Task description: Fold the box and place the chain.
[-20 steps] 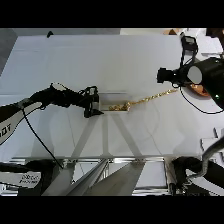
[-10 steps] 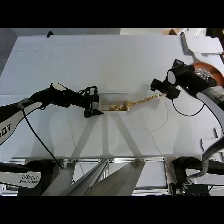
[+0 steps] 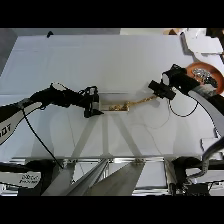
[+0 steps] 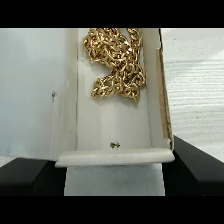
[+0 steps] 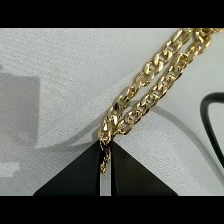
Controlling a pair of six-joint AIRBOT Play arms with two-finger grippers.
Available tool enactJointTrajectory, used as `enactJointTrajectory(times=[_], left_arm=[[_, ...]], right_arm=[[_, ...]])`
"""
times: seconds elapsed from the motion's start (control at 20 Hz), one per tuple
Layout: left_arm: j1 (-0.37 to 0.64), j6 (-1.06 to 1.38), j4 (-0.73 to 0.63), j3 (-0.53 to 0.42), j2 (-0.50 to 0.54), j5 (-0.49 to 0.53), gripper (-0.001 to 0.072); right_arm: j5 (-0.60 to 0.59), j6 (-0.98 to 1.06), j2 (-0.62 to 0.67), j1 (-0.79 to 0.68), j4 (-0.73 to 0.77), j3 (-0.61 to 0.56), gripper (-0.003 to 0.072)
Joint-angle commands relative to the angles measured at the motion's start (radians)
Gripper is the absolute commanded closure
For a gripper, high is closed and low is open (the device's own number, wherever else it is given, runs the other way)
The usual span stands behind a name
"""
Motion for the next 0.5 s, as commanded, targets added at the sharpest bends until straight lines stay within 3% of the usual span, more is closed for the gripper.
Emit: enactJointTrajectory(times=[0.0,0.45], left_arm=[[0.000,0.000,0.000,0.000,0.000,0.000,0.0434],[0.000,0.000,0.000,0.000,0.000,0.000,0.0434]], right_arm=[[-0.017,-0.052,0.005,0.011,0.000,0.000,0.0675],[0.031,-0.204,0.220,0.143,-0.113,-0.002,0.0680]])
